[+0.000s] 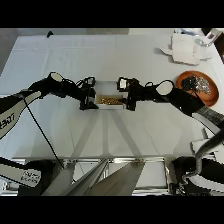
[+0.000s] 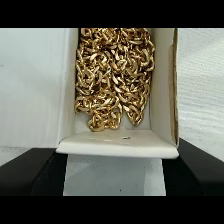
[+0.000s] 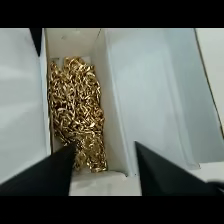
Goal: Fold the box and place the chain.
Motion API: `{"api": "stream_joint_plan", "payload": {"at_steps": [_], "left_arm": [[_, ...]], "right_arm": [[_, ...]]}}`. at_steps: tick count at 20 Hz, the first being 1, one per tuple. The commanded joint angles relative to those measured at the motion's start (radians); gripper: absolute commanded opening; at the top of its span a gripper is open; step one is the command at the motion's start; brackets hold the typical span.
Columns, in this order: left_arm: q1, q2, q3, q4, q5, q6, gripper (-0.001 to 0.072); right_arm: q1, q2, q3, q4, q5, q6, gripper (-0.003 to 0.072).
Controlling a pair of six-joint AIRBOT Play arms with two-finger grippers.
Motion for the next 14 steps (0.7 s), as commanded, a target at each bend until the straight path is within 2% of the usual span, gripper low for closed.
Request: {"api": "stream_joint_plan", "payload": {"at_steps": [1, 3, 4, 6, 8, 10, 12, 14], "left_arm": [[0.0, 0.0, 0.0, 0.0, 0.0, 0.0, 0.0395], [0.0, 0.0, 0.0, 0.0, 0.0, 0.0, 0.0395], [0.0, 0.0, 0.0, 0.0, 0.0, 0.0, 0.0395], [0.0, 0.0, 0.0, 0.0, 0.0, 0.0, 0.0395], [0.0, 0.0, 0.0, 0.0, 0.0, 0.0, 0.0395], [0.0, 0.0, 0.0, 0.0, 0.0, 0.0, 0.0395], [0.0, 0.0, 0.0, 0.0, 0.0, 0.0, 0.0395], [0.0, 0.0, 0.0, 0.0, 0.0, 0.0, 0.0395]], "right_arm": [[0.023, 0.001, 0.016, -0.018, -0.005, 0.142, 0.0461], [0.011, 0.001, 0.089, -0.063, 0.13, 0.198, 0.0455], [0.002, 0.0, 0.15, -0.084, 0.214, 0.251, 0.0416], [-0.027, -0.026, 0.338, -0.148, 0.404, 0.42, 0.0107], [-0.076, -0.106, 0.55, -0.181, 0.542, 0.623, 0.008], [-0.115, -0.222, 0.733, -0.232, 0.602, 0.821, 0.008], [-0.127, -0.339, 0.856, -0.279, 0.61, 0.959, 0.008], [-0.127, -0.437, 0.911, -0.274, 0.627, 1.018, 0.008]]}}
